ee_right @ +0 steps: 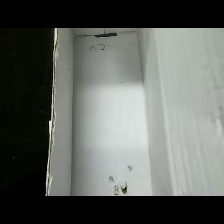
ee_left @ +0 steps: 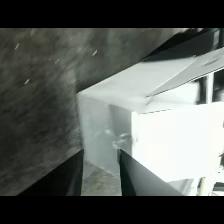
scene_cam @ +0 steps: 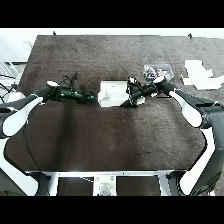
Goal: Fold the box and place the chain.
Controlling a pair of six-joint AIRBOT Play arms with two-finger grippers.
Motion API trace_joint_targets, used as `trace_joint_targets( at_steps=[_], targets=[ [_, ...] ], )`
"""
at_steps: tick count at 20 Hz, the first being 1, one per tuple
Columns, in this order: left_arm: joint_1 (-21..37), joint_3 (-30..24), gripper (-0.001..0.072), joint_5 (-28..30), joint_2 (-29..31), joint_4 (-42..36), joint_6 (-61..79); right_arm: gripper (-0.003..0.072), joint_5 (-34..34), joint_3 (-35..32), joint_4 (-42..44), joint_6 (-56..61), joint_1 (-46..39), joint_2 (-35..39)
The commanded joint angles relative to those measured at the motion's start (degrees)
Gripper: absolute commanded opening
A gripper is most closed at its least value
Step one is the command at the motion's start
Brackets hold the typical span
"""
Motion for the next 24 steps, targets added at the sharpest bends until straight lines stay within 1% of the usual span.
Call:
trace_joint_targets(
  at_steps=[1, 4, 5, 6, 11, 12, 16, 18, 19, 20, 21, 24],
  targets=[
    [-0.11, 0.85, 0.0271, -1.01, -0.04, -2.34, 0.61, 0.0587, 0.02, 0.00, 0.02, 0.02, 0.00, -0.02],
    [-0.11, 0.87, 0.0273, -1.99, -0.04, -3.52, 0.55, 0.0587, 0.02, 0.00, 0.02, 0.02, 0.02, -0.02],
    [-0.11, 0.87, 0.0355, -2.27, -0.04, -4.20, 0.55, 0.0587, 0.02, 0.00, 0.02, 0.02, 0.02, -0.02],
    [-0.11, 0.85, 0.0371, -2.38, -0.04, -4.31, 0.52, 0.0587, 0.02, 0.00, 0.02, 0.02, 0.02, -0.02],
    [-0.24, 0.87, 0.0374, -3.23, -0.04, -4.31, -0.07, 0.0587, 0.02, 0.00, 0.02, 0.02, 0.00, -0.02],
    [-0.37, 0.85, 0.0383, -3.21, 0.11, -4.15, -0.07, 0.0587, 0.02, 0.00, 0.02, 0.02, 0.00, -0.02],
    [-2.38, 0.87, 0.0383, 0.87, 2.58, 0.22, -3.21, 0.0587, 0.02, 0.00, 0.02, 0.02, 0.02, -0.02],
    [-2.84, 0.87, 0.0398, 3.04, 4.09, 2.38, -5.77, 0.0587, 0.02, 0.00, 0.02, 0.02, 0.00, -0.02],
    [-2.84, 0.85, 0.0405, 3.34, 4.48, 2.73, -6.19, 0.0587, 0.02, 0.00, 0.02, 0.02, 0.00, -0.02],
    [-2.84, 0.85, 0.0432, 3.30, 4.74, 2.89, -7.08, 0.0587, 0.02, 0.00, 0.02, 0.02, 0.00, -0.02],
    [-3.08, 0.85, 0.0445, 3.30, 5.05, 3.76, -7.87, 0.0587, 0.02, 0.00, 0.02, 0.02, 0.00, -0.02],
    [-4.87, 0.87, 0.0454, 3.63, 5.18, 10.14, -13.51, 0.0587, 0.02, 0.00, 0.02, 0.02, 0.02, -0.02]
  ],
)
